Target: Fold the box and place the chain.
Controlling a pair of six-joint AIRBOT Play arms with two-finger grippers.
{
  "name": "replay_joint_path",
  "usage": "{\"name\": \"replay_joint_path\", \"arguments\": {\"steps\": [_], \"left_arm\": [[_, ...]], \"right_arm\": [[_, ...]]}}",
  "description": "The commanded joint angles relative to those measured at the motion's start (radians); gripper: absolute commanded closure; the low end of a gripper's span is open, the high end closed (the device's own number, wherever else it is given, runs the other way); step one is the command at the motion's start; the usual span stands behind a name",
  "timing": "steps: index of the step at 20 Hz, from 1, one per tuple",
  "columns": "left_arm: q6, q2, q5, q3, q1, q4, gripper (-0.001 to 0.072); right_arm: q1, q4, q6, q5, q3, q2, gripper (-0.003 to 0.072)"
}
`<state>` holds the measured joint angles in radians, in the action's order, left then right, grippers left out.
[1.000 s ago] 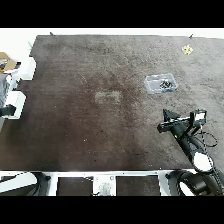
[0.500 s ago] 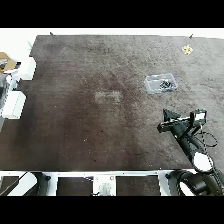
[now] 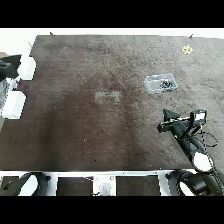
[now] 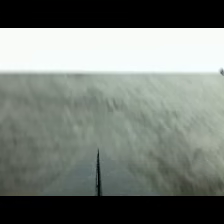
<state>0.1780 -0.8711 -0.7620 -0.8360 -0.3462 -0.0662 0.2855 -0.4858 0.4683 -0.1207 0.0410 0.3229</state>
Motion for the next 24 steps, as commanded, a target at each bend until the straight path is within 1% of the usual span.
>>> {"name": "replay_joint_path", "arguments": {"steps": [1,2,4,5,7,9,12,14,16,17,19,21,24], "left_arm": [[-0.109,0.126,0.404,0.067,0.250,0.028,0.0704],[-0.166,0.174,0.512,0.100,0.338,0.028,0.0704],[-0.240,0.257,0.692,0.170,0.496,0.028,0.0704],[-0.243,0.294,0.765,0.210,0.557,0.028,0.0704],[-0.243,0.353,0.850,0.296,0.647,0.025,0.0704],[-0.241,0.400,0.855,0.383,0.700,0.022,0.0704],[-0.206,0.464,0.851,0.501,0.748,0.022,0.0704],[-0.203,0.525,0.856,0.570,0.753,0.022,0.0704],[-0.204,0.601,0.897,0.626,0.753,0.022,0.0703],[-0.204,0.630,0.904,0.650,0.753,0.023,0.0703],[-0.203,0.666,0.888,0.694,0.753,0.023,0.0702],[-0.202,0.668,0.874,0.716,0.753,0.023,0.0700],[-0.202,0.668,0.879,0.718,0.753,0.023,0.0698]], "right_arm": [[0.001,0.000,0.000,0.000,0.000,0.000,0.0685],[0.001,0.000,0.000,0.000,0.000,0.000,0.0686],[0.001,0.000,0.000,0.000,0.000,0.000,0.0685],[0.001,0.000,0.000,0.000,0.000,0.000,0.0686],[0.001,0.000,0.000,0.000,0.000,0.000,0.0685],[0.001,0.000,0.000,0.000,0.000,0.000,0.0685],[0.001,0.000,0.000,0.000,0.000,0.000,0.0685],[0.001,0.000,0.000,0.000,0.000,0.000,0.0685],[0.001,0.000,0.000,0.000,0.000,0.000,0.0686],[0.001,0.000,0.000,0.000,0.000,0.000,0.0685],[0.001,0.000,0.000,0.000,0.000,0.000,0.0686],[0.001,0.000,0.000,0.000,0.000,0.000,0.0686],[0.001,0.000,0.000,0.000,0.000,0.000,0.0685]]}}
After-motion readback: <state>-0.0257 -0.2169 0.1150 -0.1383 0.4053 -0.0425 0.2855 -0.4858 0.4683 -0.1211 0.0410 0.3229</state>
